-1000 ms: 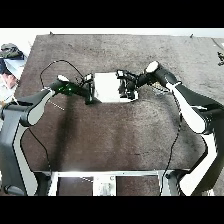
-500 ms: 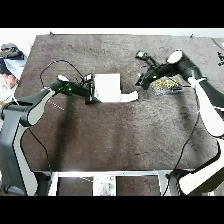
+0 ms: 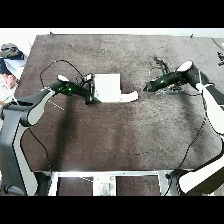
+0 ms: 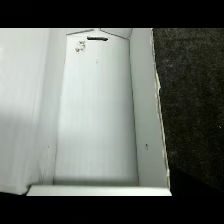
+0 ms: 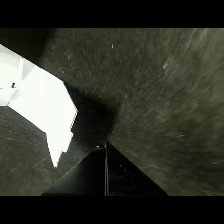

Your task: Fold the box and place the chain.

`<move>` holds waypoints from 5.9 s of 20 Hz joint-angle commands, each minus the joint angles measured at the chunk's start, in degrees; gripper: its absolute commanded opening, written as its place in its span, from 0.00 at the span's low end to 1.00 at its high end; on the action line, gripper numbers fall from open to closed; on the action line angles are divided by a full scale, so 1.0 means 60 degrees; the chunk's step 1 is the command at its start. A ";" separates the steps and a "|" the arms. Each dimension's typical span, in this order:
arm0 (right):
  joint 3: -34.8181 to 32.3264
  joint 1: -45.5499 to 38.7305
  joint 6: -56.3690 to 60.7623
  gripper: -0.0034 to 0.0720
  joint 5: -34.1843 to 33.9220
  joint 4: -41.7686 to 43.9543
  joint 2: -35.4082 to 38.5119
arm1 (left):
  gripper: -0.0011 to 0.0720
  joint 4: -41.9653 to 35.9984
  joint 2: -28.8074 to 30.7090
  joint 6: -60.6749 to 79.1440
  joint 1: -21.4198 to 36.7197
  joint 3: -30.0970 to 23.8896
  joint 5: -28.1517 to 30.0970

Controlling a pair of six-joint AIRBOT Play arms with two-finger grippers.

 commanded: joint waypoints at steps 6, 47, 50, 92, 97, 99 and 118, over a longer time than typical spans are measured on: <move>-0.0648 0.0634 -0.1020 0.03 0.0590 0.3268 -0.0911 | 0.74 -0.0004 -0.0004 0.0004 0.0004 0.0000 0.0004; 0.2466 0.4277 0.5756 0.48 -0.0153 -0.4237 -0.0994 | 0.74 -0.0007 -0.0004 0.0000 0.0004 0.0000 -0.0018; 0.3173 0.4656 0.6495 0.48 0.0324 -0.5122 -0.1242 | 0.74 -0.0011 -0.0004 0.0000 0.0004 0.0000 -0.0026; 0.3949 0.5464 1.0907 0.10 0.0630 -0.7457 -0.2302 | 0.74 -0.0011 -0.0004 0.0000 0.0004 0.0000 -0.0091; 0.3949 0.5464 1.0899 0.43 0.0612 -0.7453 -0.2262 | 0.74 -0.0011 -0.0004 0.0000 0.0004 0.0000 -0.0091; 0.3949 0.5464 1.0863 0.43 0.0616 -0.7450 -0.2200 | 0.74 -0.0011 -0.0004 0.0000 0.0004 0.0000 -0.0091; 0.3949 0.5541 1.0870 0.18 0.0707 -0.7960 -0.2244 | 0.74 -0.0011 -0.0004 -0.0004 0.0004 0.0000 -0.0095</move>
